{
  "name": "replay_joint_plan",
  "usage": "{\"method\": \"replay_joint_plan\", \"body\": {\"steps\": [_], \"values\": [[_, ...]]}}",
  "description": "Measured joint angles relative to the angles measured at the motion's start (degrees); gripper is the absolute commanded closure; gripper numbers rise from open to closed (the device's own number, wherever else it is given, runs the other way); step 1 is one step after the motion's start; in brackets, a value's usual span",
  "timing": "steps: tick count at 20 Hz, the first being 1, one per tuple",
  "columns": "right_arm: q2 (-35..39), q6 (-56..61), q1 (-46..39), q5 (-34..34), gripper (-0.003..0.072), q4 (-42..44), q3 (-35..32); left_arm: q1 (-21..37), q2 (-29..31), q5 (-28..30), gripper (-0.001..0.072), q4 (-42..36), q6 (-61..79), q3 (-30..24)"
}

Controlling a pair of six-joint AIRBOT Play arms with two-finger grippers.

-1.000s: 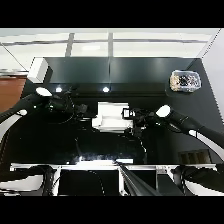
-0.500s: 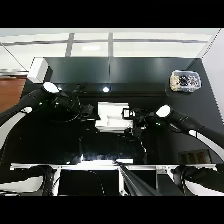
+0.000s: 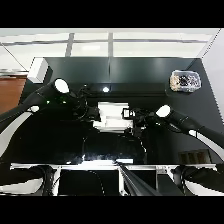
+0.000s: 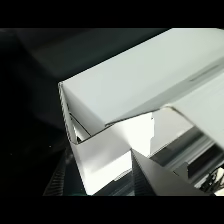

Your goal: Fold the box and place the chain.

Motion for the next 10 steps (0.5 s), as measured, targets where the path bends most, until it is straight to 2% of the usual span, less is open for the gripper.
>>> {"method": "replay_joint_plan", "body": {"steps": [10], "values": [[0.00,0.00,0.00,-0.02,0.0517,0.02,0.00,-4.85,0.00,1.81,0.0247,5.81,-8.72,3.06]]}}
